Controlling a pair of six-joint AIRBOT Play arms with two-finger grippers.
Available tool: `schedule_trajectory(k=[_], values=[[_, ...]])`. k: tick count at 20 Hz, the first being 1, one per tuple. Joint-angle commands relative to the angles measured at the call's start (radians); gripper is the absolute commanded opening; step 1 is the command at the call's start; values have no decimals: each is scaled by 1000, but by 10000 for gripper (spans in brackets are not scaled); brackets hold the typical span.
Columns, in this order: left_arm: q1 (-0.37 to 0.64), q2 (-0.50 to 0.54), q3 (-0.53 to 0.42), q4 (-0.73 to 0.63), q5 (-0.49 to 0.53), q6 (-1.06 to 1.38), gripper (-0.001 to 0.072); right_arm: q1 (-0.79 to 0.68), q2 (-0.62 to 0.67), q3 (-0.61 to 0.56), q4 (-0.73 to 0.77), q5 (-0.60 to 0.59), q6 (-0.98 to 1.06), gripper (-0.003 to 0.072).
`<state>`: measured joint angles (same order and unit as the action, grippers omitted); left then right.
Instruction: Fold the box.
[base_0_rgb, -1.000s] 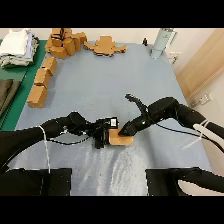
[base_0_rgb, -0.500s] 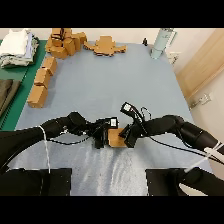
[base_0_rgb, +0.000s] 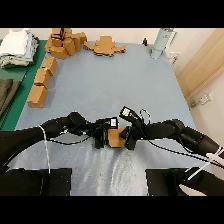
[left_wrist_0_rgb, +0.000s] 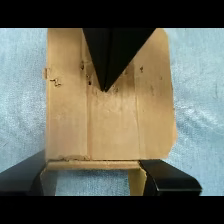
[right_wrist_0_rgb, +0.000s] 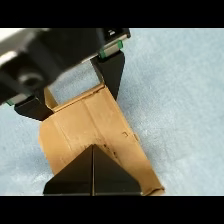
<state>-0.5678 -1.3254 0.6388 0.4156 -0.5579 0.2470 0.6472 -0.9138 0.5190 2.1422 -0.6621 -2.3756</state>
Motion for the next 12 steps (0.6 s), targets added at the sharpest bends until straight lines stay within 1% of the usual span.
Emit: schedule_trajectory(k=[1, 5, 7, 8, 9, 10, 11, 12], values=[[0, 0, 0, 0, 1, -1, 299, 48, 29, -1, -65, 2, 0, 2], [0, 0, 0, 0, 0, 0, 300, 143, 110, -1, -245, 57, 1, 3], [0, 0, 0, 0, 0, 0, 300, 158, 123, -1, -283, 70, 0, 15], [0, 0, 0, 0, 0, -1, 299, 158, 121, -1, -290, 70, 0, 111], [0, 0, 0, 0, 0, -1, 300, 158, 119, -1, -289, 70, 0, 251], [0, 0, 0, 0, 0, -1, 300, 158, 118, -1, -291, 70, -8, 324], [0, 0, 0, 0, 1, 0, 300, 158, 117, -1, -293, 69, -34, 324], [0, 0, 0, 0, 0, -1, 300, 159, 117, -1, -295, 70, -69, 351]])
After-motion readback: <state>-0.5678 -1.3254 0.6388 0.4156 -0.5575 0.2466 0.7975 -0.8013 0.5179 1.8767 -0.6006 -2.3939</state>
